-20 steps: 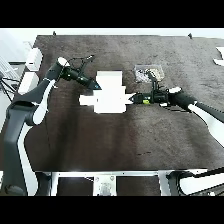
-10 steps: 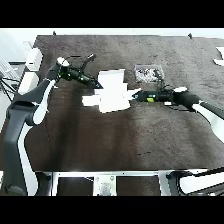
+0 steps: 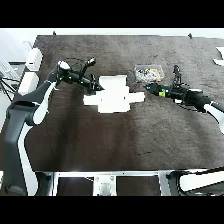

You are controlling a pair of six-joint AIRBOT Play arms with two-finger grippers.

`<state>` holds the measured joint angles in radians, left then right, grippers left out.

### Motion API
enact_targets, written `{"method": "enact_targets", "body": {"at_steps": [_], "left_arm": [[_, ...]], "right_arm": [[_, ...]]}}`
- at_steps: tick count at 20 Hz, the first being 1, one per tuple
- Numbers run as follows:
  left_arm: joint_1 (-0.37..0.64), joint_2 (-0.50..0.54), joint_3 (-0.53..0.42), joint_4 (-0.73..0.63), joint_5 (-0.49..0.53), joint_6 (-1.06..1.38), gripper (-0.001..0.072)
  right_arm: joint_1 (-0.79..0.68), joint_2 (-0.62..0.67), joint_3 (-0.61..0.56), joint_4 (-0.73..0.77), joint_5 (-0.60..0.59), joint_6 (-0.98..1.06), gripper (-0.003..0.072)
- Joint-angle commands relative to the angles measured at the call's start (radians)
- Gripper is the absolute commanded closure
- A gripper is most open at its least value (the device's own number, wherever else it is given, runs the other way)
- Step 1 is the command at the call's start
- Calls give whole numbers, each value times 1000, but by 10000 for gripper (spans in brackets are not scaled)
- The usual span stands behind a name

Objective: Fold the box and place the chain.

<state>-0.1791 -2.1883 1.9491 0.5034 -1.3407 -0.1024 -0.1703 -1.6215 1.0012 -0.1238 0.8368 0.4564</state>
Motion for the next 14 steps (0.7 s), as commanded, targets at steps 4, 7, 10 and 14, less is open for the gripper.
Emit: {"method": "enact_targets", "body": {"at_steps": [4,7,10,14], "left_arm": [[-8,0,-28,18,14,94,694],[-39,1,-28,90,27,97,694],[-46,1,-28,96,32,104,694],[-46,1,-28,85,41,105,693]], "right_arm": [[-5,0,-1,124,2,-111,339],[-3,0,-1,123,2,-111,339],[0,0,-1,122,2,-116,339],[0,0,-1,120,2,-127,339]]}}
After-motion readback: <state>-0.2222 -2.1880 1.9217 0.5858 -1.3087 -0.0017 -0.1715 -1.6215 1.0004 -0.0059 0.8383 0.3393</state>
